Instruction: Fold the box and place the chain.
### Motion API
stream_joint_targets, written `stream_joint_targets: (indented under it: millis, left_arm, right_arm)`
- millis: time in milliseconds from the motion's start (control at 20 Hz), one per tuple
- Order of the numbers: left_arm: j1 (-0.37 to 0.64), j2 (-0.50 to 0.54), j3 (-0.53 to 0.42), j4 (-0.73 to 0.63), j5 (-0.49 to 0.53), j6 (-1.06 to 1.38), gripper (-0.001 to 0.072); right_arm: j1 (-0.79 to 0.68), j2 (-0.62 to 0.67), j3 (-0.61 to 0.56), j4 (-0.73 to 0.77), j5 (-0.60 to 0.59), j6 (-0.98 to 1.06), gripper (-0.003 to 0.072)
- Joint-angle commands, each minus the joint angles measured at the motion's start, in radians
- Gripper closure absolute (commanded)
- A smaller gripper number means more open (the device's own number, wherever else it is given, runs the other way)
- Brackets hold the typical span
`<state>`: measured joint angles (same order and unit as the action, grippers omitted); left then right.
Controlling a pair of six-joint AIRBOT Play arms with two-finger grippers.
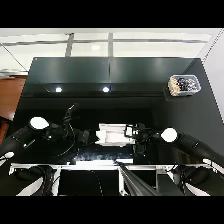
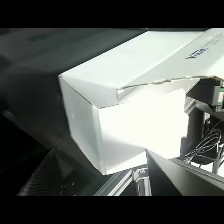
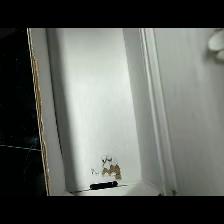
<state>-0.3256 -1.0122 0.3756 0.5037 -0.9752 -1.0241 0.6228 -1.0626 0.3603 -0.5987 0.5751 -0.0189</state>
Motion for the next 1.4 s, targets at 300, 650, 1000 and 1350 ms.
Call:
stream_joint_targets:
  millis: [300, 650, 1000, 1350]
  left_arm:
    - [-0.159, 0.002, 0.001, 0.004, 0.236, -0.113, 0.0039]
    - [-0.219, 0.002, 0.001, 0.004, 0.301, -0.174, 0.0039]
    - [-0.227, 0.002, 0.001, 0.004, 0.295, -0.229, 0.0039]
    - [-0.288, 0.002, 0.002, 0.043, 0.361, -0.343, 0.0040]
  right_arm:
    - [0.001, 0.000, 0.000, 0.000, 0.000, 0.000, 0.0202]
    - [0.001, 0.000, 0.000, 0.000, 0.000, 0.000, 0.0202]
    - [0.000, 0.000, 0.000, 0.000, 0.000, 0.000, 0.0202]
    - [0.001, 0.000, 0.000, 0.000, 0.000, 0.000, 0.0202]
